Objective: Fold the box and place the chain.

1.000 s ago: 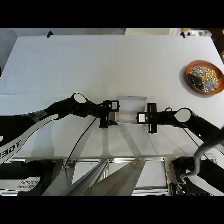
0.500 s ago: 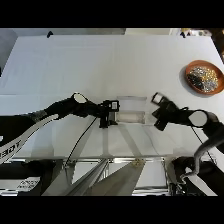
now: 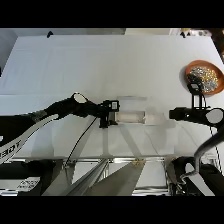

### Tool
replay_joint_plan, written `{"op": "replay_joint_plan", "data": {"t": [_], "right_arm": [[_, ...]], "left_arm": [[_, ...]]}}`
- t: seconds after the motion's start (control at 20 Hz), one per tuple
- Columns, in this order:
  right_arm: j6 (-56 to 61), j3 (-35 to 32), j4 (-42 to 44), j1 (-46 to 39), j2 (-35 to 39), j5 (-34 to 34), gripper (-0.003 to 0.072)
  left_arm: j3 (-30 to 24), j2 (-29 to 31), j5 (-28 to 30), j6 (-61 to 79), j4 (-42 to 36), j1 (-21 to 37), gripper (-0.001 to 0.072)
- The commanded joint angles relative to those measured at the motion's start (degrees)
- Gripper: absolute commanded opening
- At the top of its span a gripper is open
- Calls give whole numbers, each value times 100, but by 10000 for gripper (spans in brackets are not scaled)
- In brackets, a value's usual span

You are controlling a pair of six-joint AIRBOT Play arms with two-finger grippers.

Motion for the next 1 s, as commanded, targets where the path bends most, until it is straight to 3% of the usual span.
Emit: {"op": "replay_joint_plan", "data": {"t": [0.0,0.1,0.3,0.5,0.6,0.75,0.95], "right_arm": [[337,-2,800,50,-446,271,18],[-94,-2,1320,420,-699,361,18],[-238,-2,1572,957,-1113,400,18],[-1040,0,2695,1233,-1110,463,18],[-1191,0,2855,1231,-1058,459,22],[-1268,0,2730,1231,-874,557,169],[-1224,2,2782,1231,-579,573,199]], "left_arm": [[0,0,0,2,2,2,205],[0,0,0,2,2,2,205],[0,0,2,2,2,2,205],[0,0,0,2,2,2,205],[0,0,0,2,2,2,205],[0,0,2,2,2,2,205],[0,0,0,2,2,2,205]]}}
